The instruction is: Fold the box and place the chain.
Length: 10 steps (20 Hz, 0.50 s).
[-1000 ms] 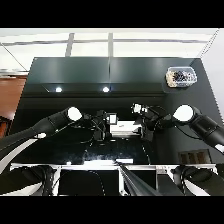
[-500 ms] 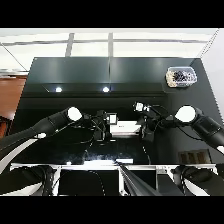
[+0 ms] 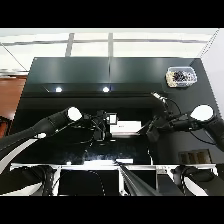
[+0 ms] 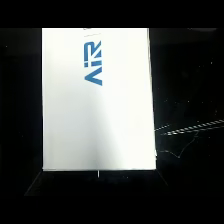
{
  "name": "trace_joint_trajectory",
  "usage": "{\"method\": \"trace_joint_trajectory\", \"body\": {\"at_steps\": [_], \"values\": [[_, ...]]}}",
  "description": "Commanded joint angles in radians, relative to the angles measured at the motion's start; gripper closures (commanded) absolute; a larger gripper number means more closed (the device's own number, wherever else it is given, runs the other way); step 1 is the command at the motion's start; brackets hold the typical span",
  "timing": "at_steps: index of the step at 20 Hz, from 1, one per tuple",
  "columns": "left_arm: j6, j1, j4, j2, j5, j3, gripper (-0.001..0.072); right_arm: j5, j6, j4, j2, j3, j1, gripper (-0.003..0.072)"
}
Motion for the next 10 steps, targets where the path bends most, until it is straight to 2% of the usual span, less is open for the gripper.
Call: {"method": "trace_joint_trajectory", "body": {"at_steps": [1, 3, 8, 10], "values": [[0.001, -0.001, 0.0, 0.0, 0.0, 0.0, 0.036, -0.116, 0.116, 0.217, -0.023, -0.032, 0.039, 0.0673], [0.001, -0.001, 0.0, 0.0, 0.0, 0.0, 0.0361, -0.19, 0.146, 0.212, -0.066, -0.032, 0.068, 0.0673], [0.001, -0.001, 0.0, 0.0, 0.0, 0.0, 0.0361, -0.259, 0.148, 0.197, -0.172, -0.032, 0.127, 0.0673], [0.001, -0.001, 0.0, 0.0, 0.0, 0.0, 0.036, -0.265, 0.184, 0.129, -0.187, -0.032, 0.127, 0.0673]]}}
